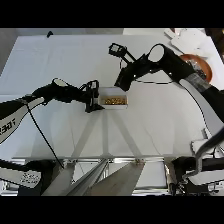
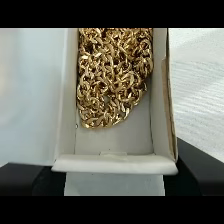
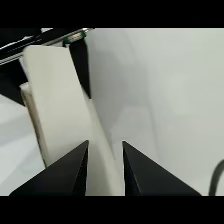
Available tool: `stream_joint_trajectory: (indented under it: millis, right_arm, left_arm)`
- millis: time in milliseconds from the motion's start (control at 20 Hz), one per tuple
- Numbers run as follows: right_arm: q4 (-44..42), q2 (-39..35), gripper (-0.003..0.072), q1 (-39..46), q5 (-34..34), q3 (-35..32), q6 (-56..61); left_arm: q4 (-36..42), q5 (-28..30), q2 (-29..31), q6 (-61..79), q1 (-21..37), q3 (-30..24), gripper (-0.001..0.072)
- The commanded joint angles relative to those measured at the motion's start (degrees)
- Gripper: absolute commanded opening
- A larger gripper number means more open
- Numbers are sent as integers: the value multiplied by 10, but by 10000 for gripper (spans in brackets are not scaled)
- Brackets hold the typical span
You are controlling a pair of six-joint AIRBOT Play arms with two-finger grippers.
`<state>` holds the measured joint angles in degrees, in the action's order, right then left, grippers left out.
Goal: Fold the box and place the chain.
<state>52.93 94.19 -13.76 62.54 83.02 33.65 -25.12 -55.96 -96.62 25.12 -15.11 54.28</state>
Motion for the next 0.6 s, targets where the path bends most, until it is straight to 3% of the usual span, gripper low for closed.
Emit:
stream_joint_trajectory:
  millis: [0, 300, 450, 550]
  right_arm:
    - [-28, 23, 217, 2, 28, 2, -12]
    - [2, 23, 221, -21, 44, 2, -14]
    - [34, 23, 298, -46, 38, 2, -62]
    - [34, 22, 298, -57, 27, 2, -62]
  left_arm:
    - [0, 0, 0, 0, 0, 0, 214]
    - [0, 0, 0, 0, 0, 0, 214]
    - [0, 0, 0, 0, 0, 0, 214]
    - [0, 0, 0, 0, 0, 0, 214]
